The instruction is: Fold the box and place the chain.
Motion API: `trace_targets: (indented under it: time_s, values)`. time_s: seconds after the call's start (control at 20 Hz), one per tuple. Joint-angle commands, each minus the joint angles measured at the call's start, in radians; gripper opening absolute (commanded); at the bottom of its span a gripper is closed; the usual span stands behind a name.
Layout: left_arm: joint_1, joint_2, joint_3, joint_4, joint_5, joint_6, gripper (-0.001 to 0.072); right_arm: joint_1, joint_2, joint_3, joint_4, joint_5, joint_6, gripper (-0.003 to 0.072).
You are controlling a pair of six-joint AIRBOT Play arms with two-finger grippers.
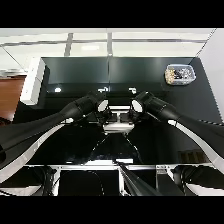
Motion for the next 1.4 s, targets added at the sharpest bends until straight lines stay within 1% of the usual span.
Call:
trace_targets:
  time_s: [0.0, 0.05, 0.25, 0.3, 0.35, 0.4, 0.45, 0.6, 0.65, 0.7, 0.75, 0.9, 1.0, 1.05, 1.1, 1.15, 1.25, 1.3, 1.35]
  values:
    - [0.000, 0.000, 0.000, 0.003, 0.005, 0.002, 0.0025, 0.001, -0.003, 0.001, 0.023, -0.002, 0.018, 0.0200]
    - [0.000, 0.000, 0.000, 0.003, 0.005, 0.002, 0.0024, 0.001, -0.003, 0.001, 0.023, -0.001, 0.021, 0.0282]
    - [0.000, 0.000, 0.000, 0.003, 0.005, 0.002, 0.0025, 0.001, -0.003, 0.001, 0.024, 0.002, 0.023, 0.0279]
    - [0.000, 0.000, 0.000, 0.003, 0.005, 0.002, 0.0024, 0.000, -0.003, 0.001, 0.024, 0.003, 0.026, 0.0222]
    - [0.000, 0.000, 0.000, 0.003, 0.005, 0.002, 0.0024, -0.001, -0.003, 0.001, 0.026, 0.005, 0.028, 0.0185]
    - [0.000, 0.000, 0.000, 0.003, 0.005, 0.002, 0.0025, -0.001, -0.003, 0.001, 0.026, 0.010, 0.031, 0.0031]
    - [0.000, 0.000, 0.000, 0.003, 0.005, 0.002, 0.0024, -0.001, -0.003, 0.001, 0.025, 0.018, 0.032, 0.0012]
    - [0.000, 0.000, 0.000, 0.003, 0.005, 0.003, 0.0025, -0.008, -0.003, 0.001, 0.019, 0.029, 0.033, 0.0016]
    - [0.000, 0.000, 0.000, 0.003, 0.004, 0.003, 0.0025, -0.018, -0.002, 0.002, 0.018, 0.045, 0.032, 0.0107]
    - [0.000, 0.000, 0.000, 0.003, 0.004, 0.003, 0.0025, -0.031, 0.002, 0.008, 0.022, 0.068, 0.031, 0.0331]
    - [0.000, 0.000, 0.000, 0.003, 0.005, 0.002, 0.0025, -0.045, 0.015, 0.017, 0.022, 0.092, 0.000, 0.0383]
    - [0.000, 0.000, 0.000, 0.003, 0.004, 0.003, 0.0025, -0.077, 0.109, 0.064, 0.020, 0.174, -0.143, 0.0383]
    - [0.000, 0.000, 0.000, 0.003, 0.004, 0.003, 0.0025, -0.097, 0.224, 0.101, -0.005, 0.256, -0.240, 0.0383]
    - [0.000, 0.000, 0.000, 0.003, 0.005, 0.002, 0.0025, -0.112, 0.285, 0.112, -0.039, 0.270, -0.272, 0.0383]
    - [0.000, 0.000, 0.000, 0.003, 0.004, 0.003, 0.0025, -0.133, 0.352, 0.114, -0.105, 0.254, -0.299, 0.0383]
    - [0.000, 0.000, 0.000, 0.003, 0.004, 0.002, 0.0025, -0.153, 0.405, 0.114, -0.209, 0.222, -0.317, 0.0383]
    - [0.000, 0.000, 0.000, 0.003, 0.005, 0.003, 0.0025, -0.200, 0.458, 0.112, -0.481, 0.156, -0.319, 0.0383]
    - [0.000, 0.000, 0.000, 0.003, 0.005, 0.002, 0.0025, -0.245, 0.456, 0.109, -0.560, 0.096, -0.318, 0.0383]
    - [0.000, 0.000, 0.000, 0.003, 0.005, 0.002, 0.0025, -0.303, 0.451, 0.095, -0.566, -0.002, -0.316, 0.0383]
